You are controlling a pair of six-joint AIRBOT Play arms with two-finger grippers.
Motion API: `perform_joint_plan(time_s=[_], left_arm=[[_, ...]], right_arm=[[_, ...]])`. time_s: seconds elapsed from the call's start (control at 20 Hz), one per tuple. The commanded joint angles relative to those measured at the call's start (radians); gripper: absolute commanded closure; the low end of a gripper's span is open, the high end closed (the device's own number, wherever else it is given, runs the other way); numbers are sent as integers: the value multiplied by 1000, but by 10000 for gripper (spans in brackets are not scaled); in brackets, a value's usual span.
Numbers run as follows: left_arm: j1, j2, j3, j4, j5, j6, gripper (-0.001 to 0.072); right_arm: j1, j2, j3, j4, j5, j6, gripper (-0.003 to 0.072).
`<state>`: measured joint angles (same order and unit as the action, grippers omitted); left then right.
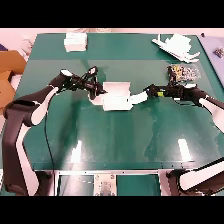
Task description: Fold the box and place the chain.
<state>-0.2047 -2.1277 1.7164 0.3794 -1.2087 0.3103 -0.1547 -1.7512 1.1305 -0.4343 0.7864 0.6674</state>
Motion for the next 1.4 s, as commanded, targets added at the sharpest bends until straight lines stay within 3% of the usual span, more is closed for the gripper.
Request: perform_joint_plan(time_s=[0.0, 0.25, 0.65, 0.8, 0.85, 0.95, 1.05, 1.15, 1.35], left_arm=[[3, 5, -14, 6, 22, 23, 686], [7, 5, -14, 10, 23, 19, 685], [7, 5, -13, 5, 23, 12, 685], [7, 5, -13, 5, 23, 12, 685], [7, 5, -13, 5, 23, 12, 685], [7, 5, -13, 5, 23, 12, 685], [7, 5, -13, 5, 23, 12, 685], [7, 5, -13, 5, 23, 12, 685], [7, 5, -13, 5, 23, 12, 685]], right_arm=[[5, -1, 0, -3, -5, 1, 240], [3, 16, 17, -3, -3, -49, 225], [-32, 175, 74, 39, 9, -149, 229], [-39, 182, 87, 58, 204, -149, 256], [-33, 189, 86, 30, 265, -148, 258], [8, 241, 70, -51, 278, -148, 259], [81, 311, 50, -172, 238, -149, 245], [163, 368, 36, -315, 185, -152, 153], [282, 426, 9, -485, 171, -128, 128]])
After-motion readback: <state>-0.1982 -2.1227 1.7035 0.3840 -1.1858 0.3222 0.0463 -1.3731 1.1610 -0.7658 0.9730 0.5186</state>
